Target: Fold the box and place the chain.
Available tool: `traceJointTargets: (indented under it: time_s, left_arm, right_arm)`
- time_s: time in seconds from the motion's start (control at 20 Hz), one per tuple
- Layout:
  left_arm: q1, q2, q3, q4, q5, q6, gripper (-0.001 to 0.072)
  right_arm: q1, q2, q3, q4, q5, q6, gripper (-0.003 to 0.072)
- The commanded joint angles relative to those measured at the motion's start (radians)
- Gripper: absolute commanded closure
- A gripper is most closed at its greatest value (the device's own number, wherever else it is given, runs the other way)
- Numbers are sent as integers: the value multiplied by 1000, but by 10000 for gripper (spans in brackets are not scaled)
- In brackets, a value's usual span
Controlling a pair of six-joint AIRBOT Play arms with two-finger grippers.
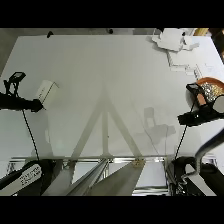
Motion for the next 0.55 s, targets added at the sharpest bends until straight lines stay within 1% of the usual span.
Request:
traceJointTargets:
  time_s: [0.0, 0.15, 0.25, 0.35, 0.5]
  left_arm:
    - [0, 108, 1, 18, -19, -24, 13]
    - [-40, 262, 1, 19, 6, -23, 14]
    - [-72, 335, 1, 19, 23, -23, 15]
    - [-87, 368, 1, 19, 25, -24, 15]
    - [-89, 369, 1, 19, 35, -24, 15]
  right_arm:
    - [0, 0, 0, 0, 0, 0, 668]
    - [0, 0, 0, 0, 0, 0, 668]
    - [0, 0, 0, 0, 0, 0, 668]
    - [0, 0, 0, 0, 0, 0, 668]
    - [0, 0, 0, 0, 0, 0, 668]
